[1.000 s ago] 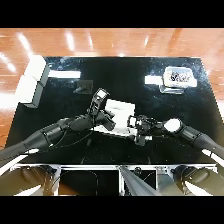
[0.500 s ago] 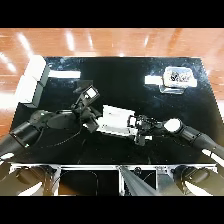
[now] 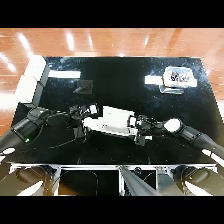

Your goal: Fold the box and place the chain.

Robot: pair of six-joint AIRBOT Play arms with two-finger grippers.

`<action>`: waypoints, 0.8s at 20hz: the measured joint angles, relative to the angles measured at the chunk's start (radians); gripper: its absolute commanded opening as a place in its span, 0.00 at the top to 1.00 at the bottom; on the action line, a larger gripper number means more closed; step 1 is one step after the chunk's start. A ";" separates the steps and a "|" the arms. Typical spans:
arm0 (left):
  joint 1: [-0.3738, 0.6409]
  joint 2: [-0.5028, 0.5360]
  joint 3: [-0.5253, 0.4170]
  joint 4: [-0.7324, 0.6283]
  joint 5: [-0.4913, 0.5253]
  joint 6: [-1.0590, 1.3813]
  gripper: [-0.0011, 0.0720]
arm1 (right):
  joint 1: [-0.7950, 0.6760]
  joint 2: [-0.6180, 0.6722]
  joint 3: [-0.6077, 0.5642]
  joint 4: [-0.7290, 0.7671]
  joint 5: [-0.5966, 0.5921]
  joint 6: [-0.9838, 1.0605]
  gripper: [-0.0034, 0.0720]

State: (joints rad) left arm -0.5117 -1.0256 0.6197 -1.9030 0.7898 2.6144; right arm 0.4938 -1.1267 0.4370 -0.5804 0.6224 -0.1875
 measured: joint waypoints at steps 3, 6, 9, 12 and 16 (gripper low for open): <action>0.003 -0.041 0.000 -0.029 -0.062 0.169 0.13 | 0.000 0.000 0.000 0.000 0.002 0.000 0.18; 0.002 -0.091 0.001 -0.112 -0.097 0.291 0.13 | 0.000 0.000 0.000 0.000 0.003 0.000 0.18; 0.002 -0.115 0.010 -0.178 -0.119 0.346 0.15 | 0.000 0.000 0.000 0.000 0.005 0.000 0.18; 0.002 -0.125 0.027 -0.235 -0.101 0.370 0.16 | 0.000 0.000 0.000 0.000 0.006 0.000 0.18; 0.003 -0.132 0.036 -0.267 -0.063 0.383 0.16 | 0.000 0.000 0.000 0.000 0.006 0.000 0.18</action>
